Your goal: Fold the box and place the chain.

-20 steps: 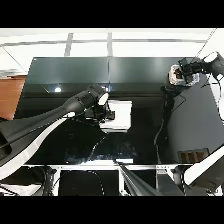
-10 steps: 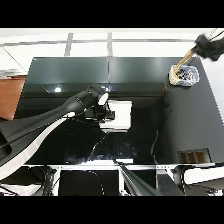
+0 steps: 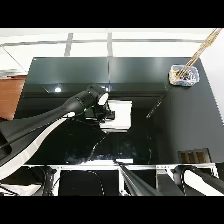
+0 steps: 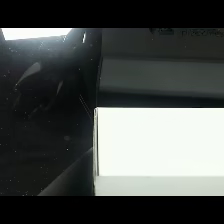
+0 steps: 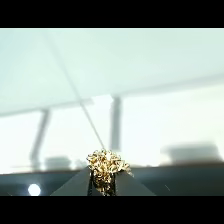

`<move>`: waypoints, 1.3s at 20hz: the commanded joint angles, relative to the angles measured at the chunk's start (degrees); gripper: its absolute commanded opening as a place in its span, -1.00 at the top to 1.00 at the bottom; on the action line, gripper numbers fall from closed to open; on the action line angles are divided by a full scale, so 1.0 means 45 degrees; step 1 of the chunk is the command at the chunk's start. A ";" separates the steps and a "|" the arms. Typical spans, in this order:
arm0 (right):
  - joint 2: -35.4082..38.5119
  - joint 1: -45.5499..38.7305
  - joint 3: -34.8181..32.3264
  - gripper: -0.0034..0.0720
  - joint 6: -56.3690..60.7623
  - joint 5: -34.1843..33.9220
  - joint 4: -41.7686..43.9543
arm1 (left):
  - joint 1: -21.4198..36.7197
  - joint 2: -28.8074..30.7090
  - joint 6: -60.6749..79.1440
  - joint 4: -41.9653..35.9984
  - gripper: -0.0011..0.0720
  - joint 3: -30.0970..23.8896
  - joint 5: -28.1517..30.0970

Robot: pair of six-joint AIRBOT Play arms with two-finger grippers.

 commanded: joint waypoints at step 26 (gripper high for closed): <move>0.1171 0.4959 -0.0627 0.88 -0.2108 0.4022 0.5610 | -0.0015 -0.0010 -0.0005 -0.0019 0.89 0.0010 0.0379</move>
